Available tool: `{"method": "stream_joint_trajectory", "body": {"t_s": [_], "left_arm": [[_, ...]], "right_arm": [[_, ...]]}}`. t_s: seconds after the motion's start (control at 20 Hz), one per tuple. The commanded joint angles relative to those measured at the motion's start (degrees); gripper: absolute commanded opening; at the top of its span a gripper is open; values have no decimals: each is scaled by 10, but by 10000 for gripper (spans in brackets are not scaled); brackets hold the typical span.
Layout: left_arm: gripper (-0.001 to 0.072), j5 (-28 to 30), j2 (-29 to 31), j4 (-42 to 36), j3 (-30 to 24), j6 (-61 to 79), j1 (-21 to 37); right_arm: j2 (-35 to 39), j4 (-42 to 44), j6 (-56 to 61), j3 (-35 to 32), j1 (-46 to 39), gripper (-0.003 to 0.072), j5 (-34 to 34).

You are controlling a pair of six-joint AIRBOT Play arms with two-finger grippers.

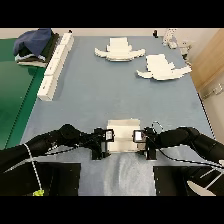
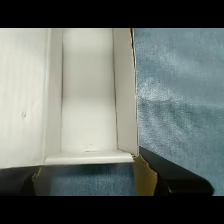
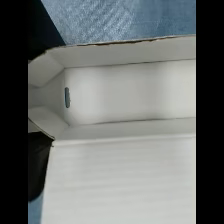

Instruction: Fold the box.

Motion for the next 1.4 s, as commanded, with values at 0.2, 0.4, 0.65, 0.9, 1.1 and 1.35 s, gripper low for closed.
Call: {"method": "stream_joint_trajectory", "body": {"t_s": [0.2, 0.4, 0.65, 0.9, 1.1, 1.35], "left_arm": [[453, -20, -28, 42, 24, -45, 0], [453, -17, -28, 45, 24, -52, 0], [452, -17, -28, 45, 24, -52, 0], [453, -17, -28, 44, 24, -52, 0], [453, 2, -28, 44, 24, -62, 0], [452, 8, -28, 44, 24, -64, 1]], "right_arm": [[0, 0, 0, 0, 0, 450, 0], [0, 0, 0, 0, 0, 450, 0], [0, 0, 0, 0, 0, 450, 0], [0, 0, 0, 0, 0, 450, 0], [0, 0, 0, 0, 0, 451, 10], [0, 1, 0, 0, 0, 451, 8]]}}
